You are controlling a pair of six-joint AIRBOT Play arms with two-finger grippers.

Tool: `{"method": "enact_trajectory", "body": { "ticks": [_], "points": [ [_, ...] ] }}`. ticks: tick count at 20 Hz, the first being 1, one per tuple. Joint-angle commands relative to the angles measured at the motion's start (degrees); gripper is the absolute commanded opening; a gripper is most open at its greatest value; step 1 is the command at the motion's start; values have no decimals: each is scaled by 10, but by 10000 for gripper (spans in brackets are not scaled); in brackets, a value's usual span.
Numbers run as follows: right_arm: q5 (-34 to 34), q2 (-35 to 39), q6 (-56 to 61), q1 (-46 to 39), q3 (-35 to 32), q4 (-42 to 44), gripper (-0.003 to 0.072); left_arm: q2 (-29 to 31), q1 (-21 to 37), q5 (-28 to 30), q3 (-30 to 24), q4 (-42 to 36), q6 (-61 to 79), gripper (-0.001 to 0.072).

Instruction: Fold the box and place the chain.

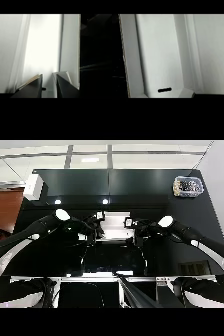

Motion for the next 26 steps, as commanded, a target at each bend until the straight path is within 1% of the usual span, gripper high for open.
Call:
{"method": "enact_trajectory", "body": {
  "ticks": [1,4,5,6,7,8,9,10,11,12,14,15,16,18,20,22,23,24,26],
  "points": [
    [0,0,0,1,0,0,412,-5,-3,5,0,-11,0,217],
    [0,0,0,1,0,0,412,-5,-3,5,0,-11,0,216],
    [0,0,0,1,0,0,412,-5,-3,5,0,-11,0,147],
    [0,0,0,1,0,0,413,-5,-3,5,0,-10,0,45],
    [0,0,0,1,0,0,412,-5,-4,5,0,-10,0,48],
    [0,0,0,1,0,0,412,-5,-4,5,0,-11,0,108],
    [0,0,0,1,0,0,412,-5,-4,7,0,-11,0,310],
    [0,0,0,1,0,0,412,-5,-4,8,0,-11,0,363],
    [0,0,0,1,0,0,413,-5,-4,10,0,-8,0,260],
    [0,0,0,1,0,0,412,-5,-4,12,0,-4,0,176],
    [0,0,0,1,0,0,412,-5,-4,11,0,-3,0,182],
    [0,0,0,1,0,0,412,-4,-4,11,0,3,0,87],
    [0,0,0,1,0,0,412,1,-4,11,0,20,0,26],
    [0,0,0,1,0,0,413,23,-4,11,0,54,-1,24],
    [0,0,0,1,0,0,413,63,-2,12,0,94,-3,24],
    [0,0,0,1,0,0,412,116,9,11,0,127,-22,24],
    [0,0,0,1,0,0,413,141,17,10,0,140,-47,24],
    [0,0,0,1,0,0,412,164,28,10,-1,172,-81,24],
    [0,0,0,1,0,0,413,196,58,-5,-1,259,-199,25]
  ]
}}
